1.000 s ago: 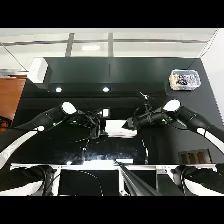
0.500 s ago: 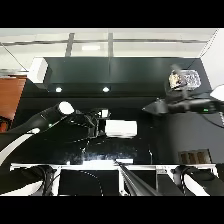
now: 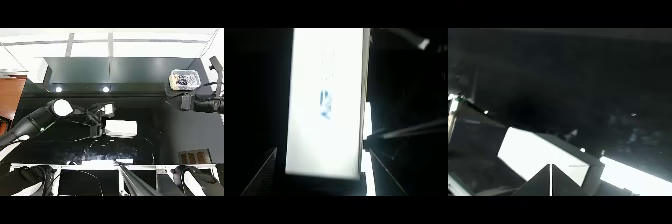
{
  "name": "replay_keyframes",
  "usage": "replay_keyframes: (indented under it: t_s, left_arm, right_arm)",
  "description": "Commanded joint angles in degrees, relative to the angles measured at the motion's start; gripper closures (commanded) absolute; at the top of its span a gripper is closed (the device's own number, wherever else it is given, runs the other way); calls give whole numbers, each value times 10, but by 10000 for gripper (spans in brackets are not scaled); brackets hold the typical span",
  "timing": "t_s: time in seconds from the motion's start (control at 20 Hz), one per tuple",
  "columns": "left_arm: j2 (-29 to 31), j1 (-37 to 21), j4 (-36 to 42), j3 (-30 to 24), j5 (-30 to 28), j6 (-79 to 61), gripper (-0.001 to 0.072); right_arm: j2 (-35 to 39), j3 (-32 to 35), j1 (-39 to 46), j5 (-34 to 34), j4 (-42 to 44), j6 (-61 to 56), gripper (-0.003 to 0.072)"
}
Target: Fold the box and place the chain.
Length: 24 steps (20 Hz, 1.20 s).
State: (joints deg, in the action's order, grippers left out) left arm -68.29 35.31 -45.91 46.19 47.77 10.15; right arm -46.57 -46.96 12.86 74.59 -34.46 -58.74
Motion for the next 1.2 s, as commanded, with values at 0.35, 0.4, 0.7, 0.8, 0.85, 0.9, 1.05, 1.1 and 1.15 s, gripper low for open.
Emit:
replay_keyframes:
  t_s: [0.35,0.4,0.7,0.8,0.85,0.9,1.05,1.1,1.15]
  left_arm:
    - [-139,44,65,113,-33,29,2]
    - [-147,46,65,123,-16,46,2]
    - [-163,46,18,137,38,66,2]
    - [-170,46,10,137,68,71,2]
    - [-172,46,9,137,78,71,1]
    - [-172,46,9,137,80,71,1]
    - [-172,46,9,137,80,71,1]
    - [-172,46,9,137,80,71,1]
    - [-172,46,9,137,80,71,1]
  right_arm:
    - [3,0,6,-27,-1,10,670]
    - [3,0,6,-27,-1,15,670]
    - [3,0,6,-27,-1,37,670]
    - [3,0,6,-27,-1,37,670]
    - [3,0,6,-27,-1,37,670]
    - [3,0,6,-28,-1,37,670]
    - [3,0,6,-28,-1,37,670]
    - [3,0,6,-28,-1,37,670]
    - [3,0,6,-28,-1,37,670]
